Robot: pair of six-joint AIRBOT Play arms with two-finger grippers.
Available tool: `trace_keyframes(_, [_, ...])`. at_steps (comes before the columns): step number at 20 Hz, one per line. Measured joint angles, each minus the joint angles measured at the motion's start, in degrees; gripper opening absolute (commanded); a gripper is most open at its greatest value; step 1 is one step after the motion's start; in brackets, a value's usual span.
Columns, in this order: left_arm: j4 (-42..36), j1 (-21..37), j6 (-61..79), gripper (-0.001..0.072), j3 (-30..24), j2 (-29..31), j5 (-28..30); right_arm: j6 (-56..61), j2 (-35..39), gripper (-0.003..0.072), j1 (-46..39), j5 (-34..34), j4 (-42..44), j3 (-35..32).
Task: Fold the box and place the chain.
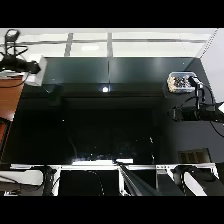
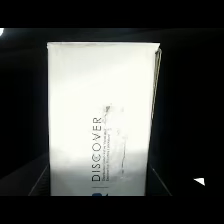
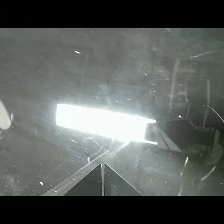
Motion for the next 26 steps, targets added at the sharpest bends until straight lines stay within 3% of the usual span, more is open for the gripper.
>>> trace_keyframes(5, [-1.1, 4.2, 0.3, 0.0306, 10.1, -13.5, -0.5, 0.0, 0.0, 0.0016, 0.0, -0.8, 1.7, 0.0])
trace_keyframes(6, [-1.4, 4.3, 0.3, 0.0533, 12.0, -15.6, -0.6, 0.0, 0.0, 0.0016, 0.0, -0.8, 2.0, 0.0])
trace_keyframes(7, [-1.6, 4.2, 0.3, 0.0716, 13.8, -17.3, -0.7, 0.0, 0.0, 0.0016, 0.0, -0.9, 2.1, 0.0])
trace_keyframes(11, [-1.9, 2.4, -4.0, 0.0713, 25.3, -20.5, -4.7, 0.0, 0.0, 0.0016, 0.0, -1.0, 2.4, 0.0])
trace_keyframes(12, [-2.0, 1.9, -5.3, 0.0652, 29.5, -20.5, -6.8, 0.0, 0.0, 0.0016, 0.0, -1.0, 2.4, 0.0])
trace_keyframes(13, [-2.1, 1.4, -6.6, 0.0428, 32.6, -19.9, -8.6, 0.0, 0.0, 0.0016, 0.0, -1.1, 2.5, 0.0])
trace_keyframes(14, [-2.1, 0.9, -8.0, 0.012, 34.6, -18.3, -10.7, -0.2, 0.0, 0.0016, 0.0, -1.1, 2.5, 0.0])
trace_keyframes(15, [-2.1, 0.6, -9.3, 0.0024, 35.0, -15.8, -11.8, -0.5, 0.0, 0.0016, 0.2, -1.1, 2.6, 0.0])
trace_keyframes(16, [-2.5, 0.3, -10.4, 0.0023, 33.9, -12.2, -12.9, -1.2, 0.0, 0.0016, 0.5, -1.3, 2.8, 0.0])
trace_keyframes(19, [-4.1, -1.1, -12.7, 0.0022, 21.6, 1.6, -15.0, -3.8, 0.0, 0.0016, 2.2, -1.7, 3.6, 0.0])
trace_keyframes(22, [-6.0, -5.4, -14.2, 0.0022, -3.1, 19.5, -11.8, -5.2, 0.0, 0.0016, 3.7, -4.7, 3.7, -0.2])
trace_keyframes(26, [-6.5, -12.6, -16.9, 0.0022, -37.3, 42.4, -2.7, -6.0, 0.0, 0.0016, 4.6, -16.2, 2.1, -3.0])
